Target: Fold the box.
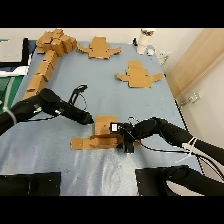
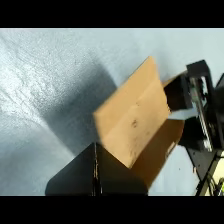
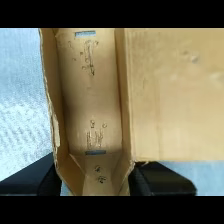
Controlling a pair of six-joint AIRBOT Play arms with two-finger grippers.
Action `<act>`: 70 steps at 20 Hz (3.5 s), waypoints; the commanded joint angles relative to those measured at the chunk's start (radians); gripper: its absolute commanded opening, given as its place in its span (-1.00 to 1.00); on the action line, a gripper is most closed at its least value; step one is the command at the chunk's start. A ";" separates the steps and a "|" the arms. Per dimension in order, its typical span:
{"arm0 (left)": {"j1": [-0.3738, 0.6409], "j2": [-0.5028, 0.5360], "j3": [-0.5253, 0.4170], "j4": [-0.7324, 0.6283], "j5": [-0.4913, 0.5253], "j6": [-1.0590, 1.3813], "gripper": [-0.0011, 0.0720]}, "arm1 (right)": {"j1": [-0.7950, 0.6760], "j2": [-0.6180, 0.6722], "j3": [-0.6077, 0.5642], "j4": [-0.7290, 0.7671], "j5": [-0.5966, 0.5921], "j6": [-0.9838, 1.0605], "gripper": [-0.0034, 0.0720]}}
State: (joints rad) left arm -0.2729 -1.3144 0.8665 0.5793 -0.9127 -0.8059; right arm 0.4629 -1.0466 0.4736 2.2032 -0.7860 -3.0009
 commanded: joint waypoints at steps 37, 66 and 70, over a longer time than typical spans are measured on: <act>-0.182 0.193 -0.363 -0.053 0.225 0.930 0.34 | -0.001 0.001 0.001 0.000 -0.008 0.000 0.45; -0.214 0.173 -0.366 -0.270 0.264 1.104 0.68 | -0.001 0.001 0.001 0.000 -0.008 0.000 0.45; -0.213 0.173 -0.373 -0.269 0.268 1.104 0.82 | -0.001 0.001 0.001 0.000 -0.008 0.000 0.45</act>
State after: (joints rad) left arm -0.4862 -1.1408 0.4965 0.3099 -0.6464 0.3000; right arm 0.4622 -1.0466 0.4736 2.2009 -0.7948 -3.0013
